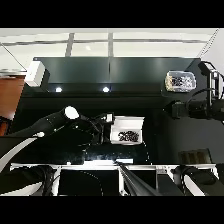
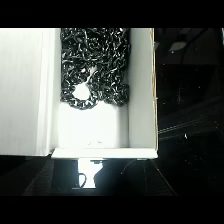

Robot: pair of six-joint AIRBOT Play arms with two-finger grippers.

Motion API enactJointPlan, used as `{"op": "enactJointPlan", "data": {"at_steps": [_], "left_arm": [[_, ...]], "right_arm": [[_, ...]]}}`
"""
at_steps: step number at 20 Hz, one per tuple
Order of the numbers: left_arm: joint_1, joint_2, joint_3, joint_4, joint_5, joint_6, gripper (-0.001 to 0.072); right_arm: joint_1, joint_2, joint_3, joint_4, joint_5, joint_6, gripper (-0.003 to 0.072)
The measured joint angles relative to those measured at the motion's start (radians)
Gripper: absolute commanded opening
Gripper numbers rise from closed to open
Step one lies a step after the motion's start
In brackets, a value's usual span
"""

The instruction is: Fold the box and place the chain.

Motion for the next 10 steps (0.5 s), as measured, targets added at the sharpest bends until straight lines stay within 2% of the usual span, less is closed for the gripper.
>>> {"op": "enactJointPlan", "data": {"at_steps": [5,10], "left_arm": [[-0.002,0.000,0.000,0.004,0.007,0.000,0.0309],[-0.002,0.000,0.000,0.005,0.008,-0.001,0.0309]], "right_arm": [[0.034,-0.040,0.000,-0.012,0.020,-0.015,0.0720],[0.066,-0.209,0.000,0.058,-0.077,-0.109,0.0720]]}}
